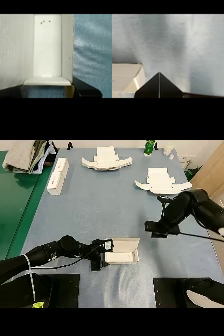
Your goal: Fold the box.
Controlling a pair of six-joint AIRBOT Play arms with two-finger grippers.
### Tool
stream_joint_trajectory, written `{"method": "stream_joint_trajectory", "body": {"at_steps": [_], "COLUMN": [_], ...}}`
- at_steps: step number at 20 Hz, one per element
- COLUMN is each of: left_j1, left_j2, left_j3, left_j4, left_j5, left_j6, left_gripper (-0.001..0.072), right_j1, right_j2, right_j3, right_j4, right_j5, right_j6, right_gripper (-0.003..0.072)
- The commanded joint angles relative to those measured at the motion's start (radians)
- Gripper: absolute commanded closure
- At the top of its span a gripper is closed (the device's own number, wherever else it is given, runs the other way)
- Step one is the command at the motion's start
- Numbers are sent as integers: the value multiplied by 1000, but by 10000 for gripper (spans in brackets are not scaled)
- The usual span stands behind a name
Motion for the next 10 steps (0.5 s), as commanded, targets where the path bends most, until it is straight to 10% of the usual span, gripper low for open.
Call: {"method": "stream_joint_trajectory", "body": {"at_steps": [1, 6, 10], "left_j1": [1, 1, 1], "left_j2": [0, 0, 0], "left_j3": [1, 1, 1], "left_j4": [0, 0, 0], "left_j5": [0, 0, 0], "left_j6": [0, 0, 0], "left_gripper": [200, 200, 200], "right_j1": [-208, -230, -137], "right_j2": [-160, -349, -357], "right_j3": [2, 3, 2], "right_j4": [441, 771, 757], "right_j5": [21, -100, -183], "right_j6": [-346, -612, -826], "right_gripper": [686, 685, 686]}}
